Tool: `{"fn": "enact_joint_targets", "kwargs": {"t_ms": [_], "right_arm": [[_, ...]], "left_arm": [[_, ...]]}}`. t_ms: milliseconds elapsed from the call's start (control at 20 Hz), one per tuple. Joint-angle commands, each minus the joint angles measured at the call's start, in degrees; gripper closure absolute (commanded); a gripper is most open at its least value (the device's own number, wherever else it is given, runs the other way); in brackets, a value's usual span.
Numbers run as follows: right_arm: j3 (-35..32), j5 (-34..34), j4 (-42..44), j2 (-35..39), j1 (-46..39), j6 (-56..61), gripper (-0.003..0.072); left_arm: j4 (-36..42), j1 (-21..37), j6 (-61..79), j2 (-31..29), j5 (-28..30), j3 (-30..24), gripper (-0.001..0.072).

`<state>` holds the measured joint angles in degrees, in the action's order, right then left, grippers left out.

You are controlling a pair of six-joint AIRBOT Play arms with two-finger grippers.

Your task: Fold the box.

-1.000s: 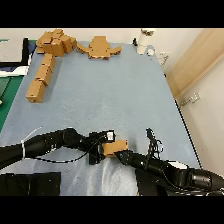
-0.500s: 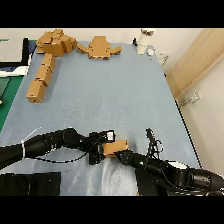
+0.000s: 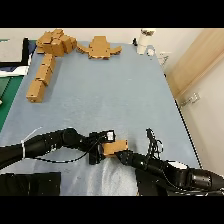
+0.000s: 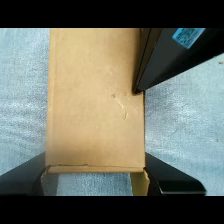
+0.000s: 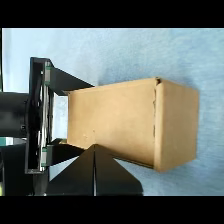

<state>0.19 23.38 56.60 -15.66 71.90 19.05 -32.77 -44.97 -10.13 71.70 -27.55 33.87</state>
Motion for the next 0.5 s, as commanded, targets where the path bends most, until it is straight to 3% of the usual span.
{"fn": "enact_joint_targets", "kwargs": {"t_ms": [0, 450], "right_arm": [[1.7, -0.1, -2.7, 0.1, 0.0, 0.0, 0.0683], [2.9, -1.8, -3.2, 0.0, 0.0, 0.0, 0.0683]], "left_arm": [[0.0, 0.0, 0.0, 0.0, 0.0, 0.0, 0.0306], [0.0, 0.1, 0.0, 0.0, 0.0, 0.0, 0.0307]]}}
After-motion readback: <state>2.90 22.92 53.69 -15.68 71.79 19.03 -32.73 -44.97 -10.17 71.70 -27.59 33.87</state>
